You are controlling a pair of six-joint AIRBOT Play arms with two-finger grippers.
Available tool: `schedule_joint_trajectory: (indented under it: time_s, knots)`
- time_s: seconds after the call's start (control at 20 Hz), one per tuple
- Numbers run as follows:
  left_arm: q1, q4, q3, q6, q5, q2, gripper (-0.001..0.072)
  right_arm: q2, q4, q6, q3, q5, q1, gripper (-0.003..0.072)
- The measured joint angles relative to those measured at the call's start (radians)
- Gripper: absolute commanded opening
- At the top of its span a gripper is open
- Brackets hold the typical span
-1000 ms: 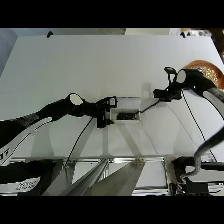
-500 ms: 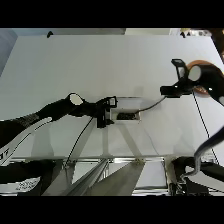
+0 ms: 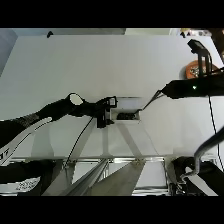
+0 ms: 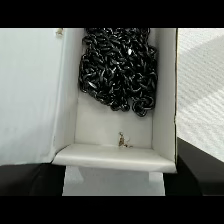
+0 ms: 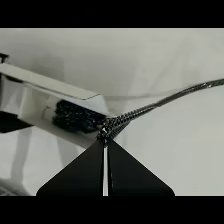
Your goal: Fold the box and place the chain.
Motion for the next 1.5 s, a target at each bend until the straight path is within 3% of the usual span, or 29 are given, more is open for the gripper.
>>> schedule_joint_trajectory:
  time_s: [0.3, 0.65, 0.75, 0.85, 0.95, 1.15, 1.35, 1.5]
  knots:
    - [0.000, 0.000, 0.000, 0.000, 0.000, 0.000, 0.0393, 0.053, 0.031, -0.005, 0.000, -0.080, 0.258, 0.0019]
    - [0.000, 0.000, 0.000, 0.000, 0.000, 0.000, 0.0393, -0.090, -0.116, 0.097, -0.014, -0.170, 0.445, 0.0020]
    - [0.000, 0.000, 0.000, 0.000, 0.000, 0.000, 0.0393, -0.154, -0.130, 0.108, -0.017, -0.184, 0.457, 0.0050]
    - [0.000, 0.000, 0.000, 0.000, 0.000, 0.000, 0.0393, -0.224, -0.139, 0.114, -0.018, -0.197, 0.465, 0.0248]
    - [0.000, 0.000, 0.000, 0.000, 0.000, 0.000, 0.0393, -0.284, -0.145, 0.118, -0.019, -0.203, 0.468, 0.0327]
    - [0.000, 0.000, 0.000, 0.000, 0.000, 0.000, 0.0393, -0.328, -0.151, 0.119, -0.010, -0.203, 0.459, 0.0326]
    - [0.000, 0.000, 0.000, 0.000, 0.000, 0.000, 0.0393, -0.272, -0.166, 0.088, 0.008, -0.144, 0.364, 0.0324]
    - [0.000, 0.000, 0.000, 0.000, 0.000, 0.000, 0.0393, -0.218, -0.204, -0.017, 0.012, -0.055, 0.236, 0.0247]
